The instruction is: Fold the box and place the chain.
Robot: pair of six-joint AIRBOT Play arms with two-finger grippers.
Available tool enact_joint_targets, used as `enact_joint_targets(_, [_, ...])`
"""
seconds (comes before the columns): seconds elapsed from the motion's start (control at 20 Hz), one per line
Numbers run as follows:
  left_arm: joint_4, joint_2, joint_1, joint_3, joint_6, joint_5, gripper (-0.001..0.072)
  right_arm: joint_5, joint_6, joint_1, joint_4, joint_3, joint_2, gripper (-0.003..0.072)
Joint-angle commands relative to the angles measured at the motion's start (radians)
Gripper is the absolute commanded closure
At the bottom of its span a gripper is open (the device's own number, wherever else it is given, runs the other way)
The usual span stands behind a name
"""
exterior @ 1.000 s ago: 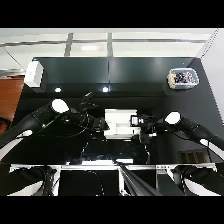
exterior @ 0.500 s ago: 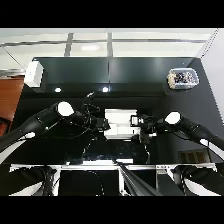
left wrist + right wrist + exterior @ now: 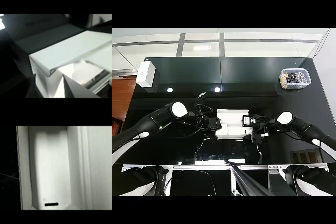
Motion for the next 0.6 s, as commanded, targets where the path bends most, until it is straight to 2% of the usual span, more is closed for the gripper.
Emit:
enact_joint_targets(0.0, [0.017,-0.041,-0.027,0.036,-0.031,-0.005,0.0310,0.000,0.000,0.000,0.000,0.000,-0.001,0.0519])
enact_joint_targets(0.15, [0.161,-0.066,-0.079,0.083,-0.170,-0.011,0.0310,0.000,0.000,0.000,0.000,0.000,-0.001,0.0519])
enact_joint_targets(0.35, [0.375,-0.066,-0.129,0.127,-0.376,-0.072,0.0310,0.000,0.000,0.000,0.000,0.000,-0.001,0.0519])
enact_joint_targets(0.55, [0.528,-0.116,-0.179,0.209,-0.513,-0.216,0.0310,0.000,0.000,0.000,0.000,0.000,-0.001,0.0519])
